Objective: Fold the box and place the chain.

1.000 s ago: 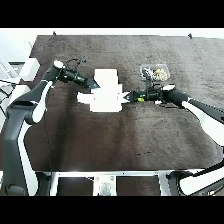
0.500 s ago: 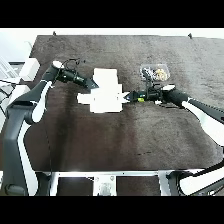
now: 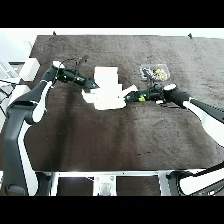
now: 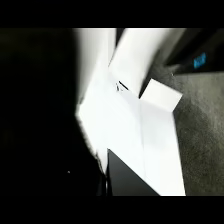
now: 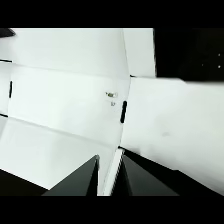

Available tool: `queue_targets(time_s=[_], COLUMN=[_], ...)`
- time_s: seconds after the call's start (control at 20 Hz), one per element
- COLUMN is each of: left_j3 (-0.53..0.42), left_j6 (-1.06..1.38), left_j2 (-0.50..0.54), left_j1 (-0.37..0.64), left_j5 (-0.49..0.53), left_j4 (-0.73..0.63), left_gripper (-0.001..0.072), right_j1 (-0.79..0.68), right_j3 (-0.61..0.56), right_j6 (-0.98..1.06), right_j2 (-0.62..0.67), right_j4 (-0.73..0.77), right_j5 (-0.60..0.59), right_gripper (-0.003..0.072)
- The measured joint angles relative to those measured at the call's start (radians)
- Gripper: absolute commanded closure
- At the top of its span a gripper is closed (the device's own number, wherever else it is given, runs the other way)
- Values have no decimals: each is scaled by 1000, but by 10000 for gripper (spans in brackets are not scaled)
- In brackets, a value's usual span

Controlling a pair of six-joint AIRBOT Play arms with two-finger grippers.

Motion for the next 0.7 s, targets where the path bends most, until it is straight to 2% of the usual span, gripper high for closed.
queue_targets(time_s=[0.4,0.7], left_j3=[-13,-71], left_j6=[357,583], left_j2=[0,3], left_j1=[1,2], left_j5=[-46,-47], left_j4=[-58,-109], left_gripper=[694,694], right_j1=[-167,-215], right_j3=[0,-23], right_j6=[-7,-8], right_j2=[121,147], right_j4=[5,5], right_j5=[40,69], right_gripper=[492,492])
